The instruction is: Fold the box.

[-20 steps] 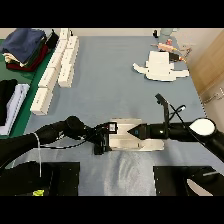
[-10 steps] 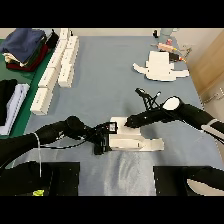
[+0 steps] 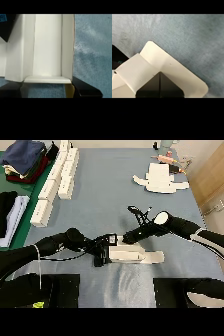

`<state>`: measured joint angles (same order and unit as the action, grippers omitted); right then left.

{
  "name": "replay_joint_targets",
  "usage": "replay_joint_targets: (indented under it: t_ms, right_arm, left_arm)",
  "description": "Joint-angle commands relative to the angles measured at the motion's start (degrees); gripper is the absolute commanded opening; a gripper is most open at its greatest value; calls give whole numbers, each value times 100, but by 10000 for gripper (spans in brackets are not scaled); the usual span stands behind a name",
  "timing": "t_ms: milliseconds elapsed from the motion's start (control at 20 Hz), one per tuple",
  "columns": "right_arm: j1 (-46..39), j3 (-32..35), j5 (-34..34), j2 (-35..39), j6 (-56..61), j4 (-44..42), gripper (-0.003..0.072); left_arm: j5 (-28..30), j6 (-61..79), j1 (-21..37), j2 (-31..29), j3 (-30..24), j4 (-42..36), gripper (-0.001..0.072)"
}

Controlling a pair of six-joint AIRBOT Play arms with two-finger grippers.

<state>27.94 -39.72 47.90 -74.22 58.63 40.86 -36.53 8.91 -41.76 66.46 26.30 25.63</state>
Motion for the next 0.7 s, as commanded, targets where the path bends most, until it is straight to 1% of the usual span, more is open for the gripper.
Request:
replay_joint_targets:
  t_ms: [0, 100, 250, 300, 350, 400, 450, 500, 550, 600, 650]
  right_arm:
    - [26, -7, -55, 133, -63, 17, 10]
    - [-35, -9, 114, 481, -59, 44, 10]
    - [-229, -9, 824, 1274, -61, 293, 10]
    - [-225, -7, 1145, 1576, -81, 568, 54]
    - [-216, -7, 1517, 1853, -92, 914, 166]
    - [-212, -2, 1886, 2087, -122, 1191, 214]
    - [-195, 13, 2280, 2319, -249, 1388, 254]
    - [-168, 20, 2599, 2511, -358, 1552, 254]
    - [-125, 44, 2850, 2719, -431, 1670, 274]
    - [-94, 94, 3018, 2907, -490, 1770, 413]
    - [-48, 175, 3158, 3093, -514, 1860, 440]
  left_arm:
    - [0, 9, -4, -2, 2, 4, 520]
    - [2, 9, -4, -2, 2, 4, 521]
    - [-2, 9, -4, -2, 2, 4, 520]
    - [-2, 9, -4, -2, 2, 4, 520]
    - [2, 9, -4, -2, 2, 4, 520]
    - [2, 9, -4, -2, 2, 4, 520]
    - [2, 9, -4, -2, 2, 4, 520]
    - [0, 9, -4, -2, 2, 4, 520]
    - [-2, 9, -4, -2, 2, 4, 520]
    - [2, 9, -4, -2, 2, 4, 520]
    - [2, 9, -4, -2, 2, 4, 521]
